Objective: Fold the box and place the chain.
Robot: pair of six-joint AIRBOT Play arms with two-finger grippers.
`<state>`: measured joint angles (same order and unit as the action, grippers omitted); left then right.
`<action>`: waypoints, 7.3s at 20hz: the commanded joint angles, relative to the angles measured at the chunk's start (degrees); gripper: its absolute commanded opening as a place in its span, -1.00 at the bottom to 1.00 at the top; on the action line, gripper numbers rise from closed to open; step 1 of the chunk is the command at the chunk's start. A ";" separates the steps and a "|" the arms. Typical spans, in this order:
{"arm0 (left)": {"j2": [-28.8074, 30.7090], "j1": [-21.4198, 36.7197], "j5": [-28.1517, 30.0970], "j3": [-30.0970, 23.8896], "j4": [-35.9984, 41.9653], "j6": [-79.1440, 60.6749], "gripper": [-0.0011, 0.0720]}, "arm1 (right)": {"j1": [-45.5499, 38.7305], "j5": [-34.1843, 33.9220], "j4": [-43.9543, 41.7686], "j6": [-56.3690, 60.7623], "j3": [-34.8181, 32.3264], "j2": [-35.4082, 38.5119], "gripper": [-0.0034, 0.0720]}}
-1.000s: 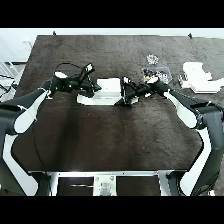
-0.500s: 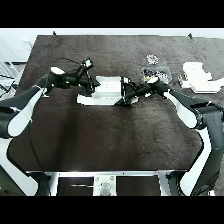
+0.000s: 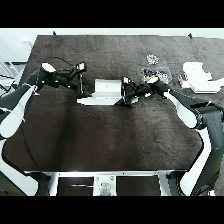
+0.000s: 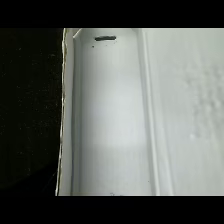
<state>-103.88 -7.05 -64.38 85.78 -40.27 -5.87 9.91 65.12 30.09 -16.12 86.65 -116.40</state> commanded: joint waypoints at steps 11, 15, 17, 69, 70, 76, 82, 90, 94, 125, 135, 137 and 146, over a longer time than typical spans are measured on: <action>-1.62 -3.93 2.03 -0.13 -9.38 0.72 0.95 | 0.02 0.02 -0.04 0.02 -0.02 0.00 0.39; -1.62 -4.94 3.06 -0.13 -7.43 0.22 0.95 | 0.02 0.02 -0.02 0.04 -0.02 0.00 0.39; -1.62 -5.09 3.93 -0.13 -8.02 -0.11 0.95 | 0.02 0.02 -0.02 0.04 -0.02 0.00 0.39; 0.17 3.19 -8.26 -0.26 5.86 11.15 -0.93 | 0.02 0.02 -0.02 0.02 -0.02 0.00 0.39; 1.38 4.37 -8.31 -0.28 6.23 15.45 -0.93 | 0.02 0.02 -0.02 0.02 -0.02 0.00 0.39; 13.27 10.54 0.61 -10.86 6.82 41.92 -0.94 | 0.02 0.04 -0.02 0.04 -0.02 0.00 0.39; 16.65 12.61 -1.38 -18.01 4.70 55.12 -0.94 | 0.02 0.02 -0.02 0.02 -0.02 0.00 0.39; 14.67 12.61 3.74 -18.88 -1.68 70.77 -0.94 | 0.02 0.04 -0.02 0.02 -0.02 0.00 0.39; 11.43 12.44 3.98 -18.88 -1.33 71.97 -0.93 | 0.02 0.04 -0.02 0.02 -0.02 0.00 0.39; 2.03 3.21 7.32 -14.25 10.16 65.77 -0.53 | 0.02 0.02 -0.04 0.04 -0.02 0.00 0.39; 2.86 2.71 4.17 -14.25 17.00 62.73 -0.26 | 0.02 0.02 -0.02 0.02 -0.02 0.00 0.39; 2.84 2.45 3.82 -14.25 16.55 62.79 -0.26 | 0.02 0.02 -0.04 0.02 -0.02 0.00 0.39; 2.84 1.49 3.32 -14.23 17.16 62.88 -0.33 | 0.02 0.02 -0.02 0.02 -0.02 0.00 0.39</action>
<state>-101.03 -4.91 -61.06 71.53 -23.44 56.95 9.91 65.12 30.09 -16.10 86.65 -116.40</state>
